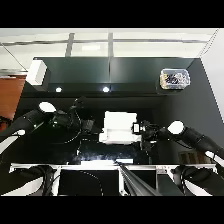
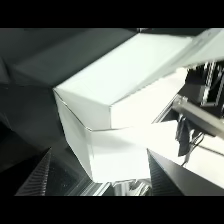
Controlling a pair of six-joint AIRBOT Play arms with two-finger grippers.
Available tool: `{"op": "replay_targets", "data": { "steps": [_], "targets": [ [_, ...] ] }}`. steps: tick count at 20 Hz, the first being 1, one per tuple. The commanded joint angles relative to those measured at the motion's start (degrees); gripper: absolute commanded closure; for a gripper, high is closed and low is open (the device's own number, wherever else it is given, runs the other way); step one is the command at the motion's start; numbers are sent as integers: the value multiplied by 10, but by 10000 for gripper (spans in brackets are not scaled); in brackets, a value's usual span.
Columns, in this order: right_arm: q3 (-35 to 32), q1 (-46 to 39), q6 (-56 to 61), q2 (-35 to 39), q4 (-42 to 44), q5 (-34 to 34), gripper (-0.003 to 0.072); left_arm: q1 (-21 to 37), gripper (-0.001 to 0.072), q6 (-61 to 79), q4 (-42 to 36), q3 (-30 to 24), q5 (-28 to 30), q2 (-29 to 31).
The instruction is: Fold the box and place the chain.
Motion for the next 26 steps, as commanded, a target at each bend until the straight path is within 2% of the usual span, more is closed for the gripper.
{"op": "replay_targets", "data": {
  "steps": [1, 8, 9, 10, 15, 19, 20, 21, 26],
  "targets": [
    [0, 0, 0, 0, 1, 0, 204, -41, 46, -32, 32, 11, 22, 6],
    [0, 0, 0, 0, 1, -1, 204, -106, 48, -100, 47, 13, 121, 9],
    [0, 0, 0, 0, 1, -1, 204, -110, 100, -108, 47, 13, 120, 9],
    [0, 0, 0, 0, 1, -1, 204, -112, 112, -112, 47, 13, 118, 9],
    [0, 0, 0, 0, 2, -1, 204, -113, 114, -147, 59, 13, 116, 22],
    [0, 0, 0, 0, 2, -1, 204, -120, 115, -221, 111, 33, 94, 23],
    [0, 0, 0, 0, 2, -1, 204, -126, 151, -233, 123, 43, 93, 23],
    [0, 0, 0, 0, 2, -1, 204, -134, 231, -241, 136, 54, 91, 23],
    [0, 0, 0, 0, 2, -1, 204, -167, 232, -311, 211, 96, 73, 23]
  ]
}}
